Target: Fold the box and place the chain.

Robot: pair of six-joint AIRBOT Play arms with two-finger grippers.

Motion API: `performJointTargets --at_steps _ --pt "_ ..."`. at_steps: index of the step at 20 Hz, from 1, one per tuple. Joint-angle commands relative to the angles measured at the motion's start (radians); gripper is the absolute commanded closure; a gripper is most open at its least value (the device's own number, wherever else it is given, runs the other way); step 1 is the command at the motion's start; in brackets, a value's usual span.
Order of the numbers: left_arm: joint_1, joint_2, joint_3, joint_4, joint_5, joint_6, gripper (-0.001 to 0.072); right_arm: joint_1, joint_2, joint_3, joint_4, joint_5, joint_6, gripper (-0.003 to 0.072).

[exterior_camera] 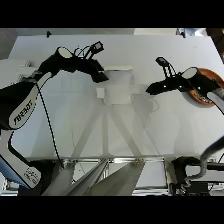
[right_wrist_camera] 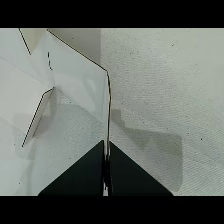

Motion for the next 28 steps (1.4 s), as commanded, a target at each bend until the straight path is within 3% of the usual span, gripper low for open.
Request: performJointTargets --at_steps 1,8,11,12,13,14,15,28 --pt "-0.023 -0.004 0.001 0.010 0.010 -0.015 0.0081 0.001 0.000 0.000 0.000 0.000 0.000 0.0673" --pt "-0.045 -0.012 0.001 0.047 -0.048 -0.024 0.0099 0.001 0.000 0.000 0.000 0.000 0.000 0.0673" --pt "-0.045 -0.013 0.001 0.046 -0.069 -0.023 0.0435 0.001 0.000 0.000 0.000 0.000 0.000 0.0673" --pt "-0.045 -0.013 0.001 0.046 -0.075 -0.023 0.0462 0.001 0.000 0.000 0.000 0.000 0.000 0.0673" --pt "-0.045 -0.013 0.001 0.046 -0.079 -0.023 0.0531 0.001 0.000 0.000 0.000 0.000 0.000 0.0673" --pt "-0.045 -0.013 0.001 0.046 -0.084 -0.023 0.0661 0.001 0.000 0.000 0.000 0.000 0.000 0.0673" --pt "-0.045 -0.013 0.001 0.046 -0.087 -0.022 0.0700 0.001 0.000 0.000 0.000 0.000 0.000 0.0673" --pt "-0.045 -0.012 0.001 0.035 -0.105 -0.022 0.0697 0.001 0.000 0.000 0.000 0.000 0.000 0.0673"
